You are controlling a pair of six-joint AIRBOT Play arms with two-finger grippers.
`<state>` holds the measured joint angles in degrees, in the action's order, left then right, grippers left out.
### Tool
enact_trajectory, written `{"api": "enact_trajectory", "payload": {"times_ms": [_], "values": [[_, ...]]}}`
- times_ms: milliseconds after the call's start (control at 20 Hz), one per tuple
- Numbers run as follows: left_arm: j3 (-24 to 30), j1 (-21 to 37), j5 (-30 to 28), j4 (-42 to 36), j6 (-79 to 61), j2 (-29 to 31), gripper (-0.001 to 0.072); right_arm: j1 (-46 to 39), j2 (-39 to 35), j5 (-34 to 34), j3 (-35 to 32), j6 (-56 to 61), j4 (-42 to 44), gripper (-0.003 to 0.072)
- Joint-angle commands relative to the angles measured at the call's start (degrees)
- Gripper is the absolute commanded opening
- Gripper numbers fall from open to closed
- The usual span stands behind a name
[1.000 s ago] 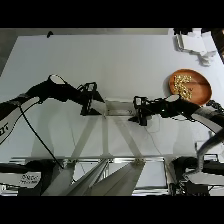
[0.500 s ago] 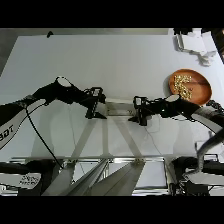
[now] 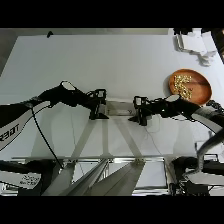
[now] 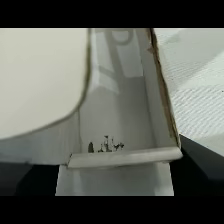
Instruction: Fold the box and place the chain.
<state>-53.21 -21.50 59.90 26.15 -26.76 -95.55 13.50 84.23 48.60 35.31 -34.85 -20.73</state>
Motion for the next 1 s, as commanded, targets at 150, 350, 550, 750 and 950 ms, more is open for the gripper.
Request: {"api": "enact_trajectory", "payload": {"times_ms": [150,350,550,750,950], "values": [[0.3,-0.8,-1.8,0.5,0.0,-0.2,0.0216,0.0,0.0,0.1,0.0,-0.1,-0.1,0.0402],[0.3,-1.0,-0.1,0.7,0.0,-0.2,0.0217,0.0,0.0,0.1,0.0,-0.1,-0.1,0.0402],[0.3,-1.0,0.1,0.7,0.0,-0.2,0.0217,0.0,0.0,0.1,0.0,-0.1,-0.1,0.0402],[0.3,-1.0,0.1,0.7,0.0,-0.2,0.0217,0.0,0.0,0.1,0.0,-0.1,-0.1,0.0402],[0.3,-1.0,0.1,0.7,0.0,-0.2,0.0217,0.0,0.0,0.2,0.0,-0.1,0.0,0.0401]]}}
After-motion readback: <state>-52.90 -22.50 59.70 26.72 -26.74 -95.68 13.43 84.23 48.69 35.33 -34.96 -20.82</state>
